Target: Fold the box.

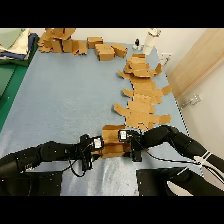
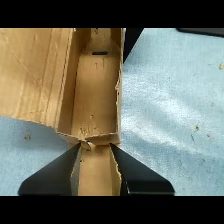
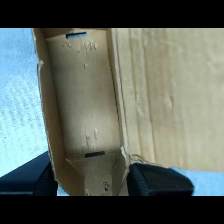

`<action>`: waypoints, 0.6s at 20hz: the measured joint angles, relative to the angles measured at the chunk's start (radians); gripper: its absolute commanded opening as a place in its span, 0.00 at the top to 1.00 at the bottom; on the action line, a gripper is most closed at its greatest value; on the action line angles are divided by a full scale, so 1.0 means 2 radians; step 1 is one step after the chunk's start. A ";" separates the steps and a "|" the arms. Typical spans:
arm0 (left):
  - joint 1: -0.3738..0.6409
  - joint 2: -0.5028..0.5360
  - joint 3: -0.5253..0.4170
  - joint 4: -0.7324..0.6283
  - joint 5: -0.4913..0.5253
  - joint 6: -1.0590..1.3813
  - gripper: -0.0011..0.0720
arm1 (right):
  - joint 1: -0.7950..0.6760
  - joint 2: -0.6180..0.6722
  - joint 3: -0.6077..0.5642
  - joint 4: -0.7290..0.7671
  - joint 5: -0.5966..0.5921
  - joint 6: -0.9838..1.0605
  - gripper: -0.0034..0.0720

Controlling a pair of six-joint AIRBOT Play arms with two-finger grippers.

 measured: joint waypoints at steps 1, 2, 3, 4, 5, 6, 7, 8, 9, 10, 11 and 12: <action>0.000 0.002 -0.001 0.000 -0.003 -0.001 0.76 | 0.000 0.000 0.000 0.000 0.000 0.000 0.28; 0.000 0.003 -0.001 0.000 -0.003 -0.001 0.77 | 0.000 0.000 0.000 0.000 0.000 0.000 0.28; 0.000 0.003 -0.001 0.000 -0.002 -0.001 0.77 | 0.000 0.000 0.000 -0.001 0.000 0.000 0.28; -0.001 0.003 -0.001 -0.001 0.002 -0.001 0.77 | 0.000 0.000 0.000 -0.001 0.000 0.000 0.28; -0.002 0.001 -0.001 -0.003 0.005 -0.001 0.78 | 0.000 0.000 0.000 -0.001 0.000 0.000 0.28; -0.004 0.000 -0.001 -0.005 0.008 -0.001 0.87 | 0.000 0.000 0.000 -0.001 0.000 0.000 0.28; -0.006 -0.003 0.000 -0.006 0.015 -0.001 0.87 | 0.000 0.000 0.000 -0.001 0.000 0.000 0.28; -0.009 -0.006 0.002 -0.007 0.019 -0.001 0.87 | 0.000 0.000 0.000 -0.001 0.000 0.000 0.28; -0.013 -0.010 0.004 -0.009 0.025 -0.001 0.87 | 0.000 0.000 0.000 -0.001 0.000 0.000 0.28; -0.016 -0.015 0.007 -0.010 0.032 -0.001 0.87 | 0.000 0.000 0.000 -0.001 0.000 0.000 0.28; -0.019 -0.020 0.012 -0.012 0.038 -0.001 0.87 | 0.000 0.000 0.000 -0.001 0.000 0.000 0.28; -0.021 -0.024 0.015 -0.012 0.042 -0.001 0.87 | 0.000 0.000 0.000 -0.001 0.000 0.000 0.28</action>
